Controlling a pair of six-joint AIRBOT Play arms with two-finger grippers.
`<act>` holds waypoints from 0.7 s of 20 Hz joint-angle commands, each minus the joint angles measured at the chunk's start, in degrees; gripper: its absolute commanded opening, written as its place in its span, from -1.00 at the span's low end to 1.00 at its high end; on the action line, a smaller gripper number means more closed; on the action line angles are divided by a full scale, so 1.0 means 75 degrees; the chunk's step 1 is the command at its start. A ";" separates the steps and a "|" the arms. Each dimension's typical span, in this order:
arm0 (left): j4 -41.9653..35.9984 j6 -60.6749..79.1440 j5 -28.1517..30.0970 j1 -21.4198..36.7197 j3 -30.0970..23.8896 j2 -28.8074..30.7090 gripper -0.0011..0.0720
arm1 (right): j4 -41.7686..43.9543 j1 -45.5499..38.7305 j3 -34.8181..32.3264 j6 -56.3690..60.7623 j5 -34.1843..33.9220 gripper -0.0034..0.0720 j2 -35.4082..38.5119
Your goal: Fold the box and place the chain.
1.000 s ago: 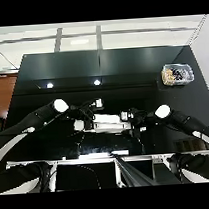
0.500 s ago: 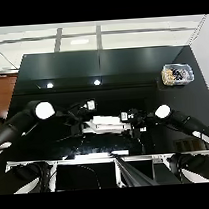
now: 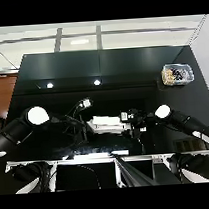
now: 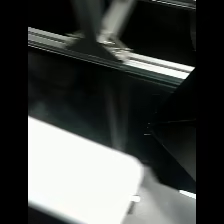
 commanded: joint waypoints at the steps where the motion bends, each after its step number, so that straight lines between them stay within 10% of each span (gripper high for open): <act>1: -0.2028 0.0877 0.2541 -0.0035 -0.0350 -0.0198 -0.88 | 0.0003 0.0000 0.0003 0.0000 0.0000 -0.37 -0.0003; 5: -0.2632 0.1052 0.4960 -0.0035 -0.0312 -0.1014 -0.88 | 0.0003 0.0000 0.0003 0.0000 -0.0003 -0.37 -0.0003; 14: -0.0708 0.1320 0.2323 -0.0023 0.0580 -0.2573 -0.89 | 0.0003 0.0000 0.0003 0.0000 -0.0006 -0.37 -0.0003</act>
